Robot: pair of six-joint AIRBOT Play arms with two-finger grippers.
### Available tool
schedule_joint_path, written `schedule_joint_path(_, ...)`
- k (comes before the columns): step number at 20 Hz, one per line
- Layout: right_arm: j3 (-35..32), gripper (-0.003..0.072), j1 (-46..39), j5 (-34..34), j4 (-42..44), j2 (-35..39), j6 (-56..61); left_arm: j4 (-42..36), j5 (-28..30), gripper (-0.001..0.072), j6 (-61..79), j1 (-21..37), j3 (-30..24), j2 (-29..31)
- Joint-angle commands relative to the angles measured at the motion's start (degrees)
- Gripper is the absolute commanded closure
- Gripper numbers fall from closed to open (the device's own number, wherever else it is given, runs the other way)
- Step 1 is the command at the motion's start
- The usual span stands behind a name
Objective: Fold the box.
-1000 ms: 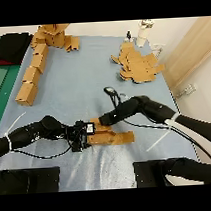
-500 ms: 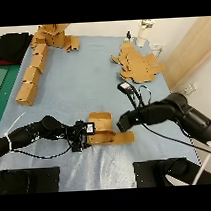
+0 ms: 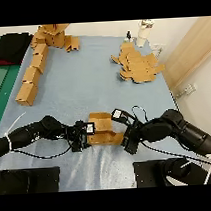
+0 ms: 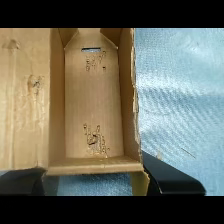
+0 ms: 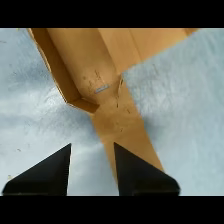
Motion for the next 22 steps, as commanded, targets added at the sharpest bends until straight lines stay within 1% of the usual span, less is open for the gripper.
schedule_joint_path(1, -0.7, 0.0269, 0.3, 7.8, 0.2, -2.8, -12.5, -0.3, 0.1, 0.0237, -1.7, 0.0, 0.1, 0.0)
schedule_joint_path(3, -0.7, 0.0269, 0.3, 11.2, 0.1, -4.0, -16.2, -0.3, 0.1, 0.0237, -1.8, 0.0, 0.1, 0.0)
schedule_joint_path(5, -0.7, 0.0269, 0.3, 13.5, 0.1, -4.6, -16.7, -0.3, 0.2, 0.0237, -2.7, 0.0, 0.1, 0.0)
schedule_joint_path(10, -0.7, 0.0269, 0.3, 13.9, 0.1, -4.6, -16.8, -0.2, 0.2, 0.0237, -6.4, 0.2, 0.1, 0.3)
schedule_joint_path(15, -0.7, 0.0269, 0.3, 14.4, 0.1, -6.1, -22.5, -0.3, 0.1, 0.0237, -6.4, 0.1, 0.1, 0.3)
schedule_joint_path(19, -0.7, 0.0270, 0.3, 15.4, 0.2, -8.5, -24.6, -0.3, 0.0, 0.0237, -6.4, 0.1, 0.1, 0.3)
schedule_joint_path(21, -0.7, 0.0291, 0.4, 16.4, 0.5, -9.1, -25.9, -0.3, 0.1, 0.0237, -6.4, 0.1, 0.1, 0.3)
schedule_joint_path(22, -0.7, 0.0358, 0.5, 16.7, 0.9, -9.1, -27.1, -0.3, 0.1, 0.0237, -6.4, 0.1, 0.1, 0.3)
